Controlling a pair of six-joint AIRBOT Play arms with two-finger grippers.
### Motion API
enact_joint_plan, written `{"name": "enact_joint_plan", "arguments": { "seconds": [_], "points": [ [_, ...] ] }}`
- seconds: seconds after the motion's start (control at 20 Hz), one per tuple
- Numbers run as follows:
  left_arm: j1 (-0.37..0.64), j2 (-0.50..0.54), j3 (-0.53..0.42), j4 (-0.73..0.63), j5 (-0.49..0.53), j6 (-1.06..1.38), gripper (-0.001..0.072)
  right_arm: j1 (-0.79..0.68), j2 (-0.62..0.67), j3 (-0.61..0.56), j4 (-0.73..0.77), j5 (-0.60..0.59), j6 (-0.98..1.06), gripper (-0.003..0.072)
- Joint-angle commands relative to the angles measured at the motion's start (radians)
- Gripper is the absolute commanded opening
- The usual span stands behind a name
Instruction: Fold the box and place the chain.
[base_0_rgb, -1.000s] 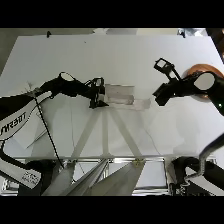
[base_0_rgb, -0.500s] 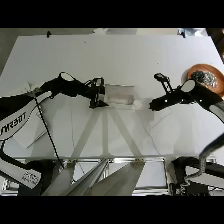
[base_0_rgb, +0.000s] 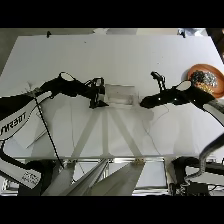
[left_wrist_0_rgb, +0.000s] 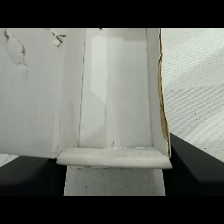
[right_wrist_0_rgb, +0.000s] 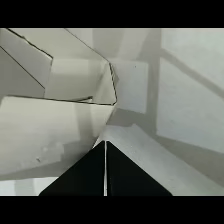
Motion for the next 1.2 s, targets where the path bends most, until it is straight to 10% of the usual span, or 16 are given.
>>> {"name": "enact_joint_plan", "arguments": {
  "seconds": [0.0, 0.85, 1.15],
  "points": [
    [0.001, 0.001, 0.000, 0.000, 0.000, 0.000, 0.0277, 0.001, 0.000, 0.000, 0.058, 0.003, -0.023, 0.0096],
    [0.001, 0.001, 0.000, 0.000, 0.000, 0.000, 0.0277, 0.001, 0.049, 0.001, 0.196, -0.001, -0.147, 0.0140],
    [0.001, 0.001, 0.000, 0.000, 0.000, 0.000, 0.0277, 0.001, 0.049, 0.001, 0.163, -0.015, -0.146, 0.0310]
  ]
}}
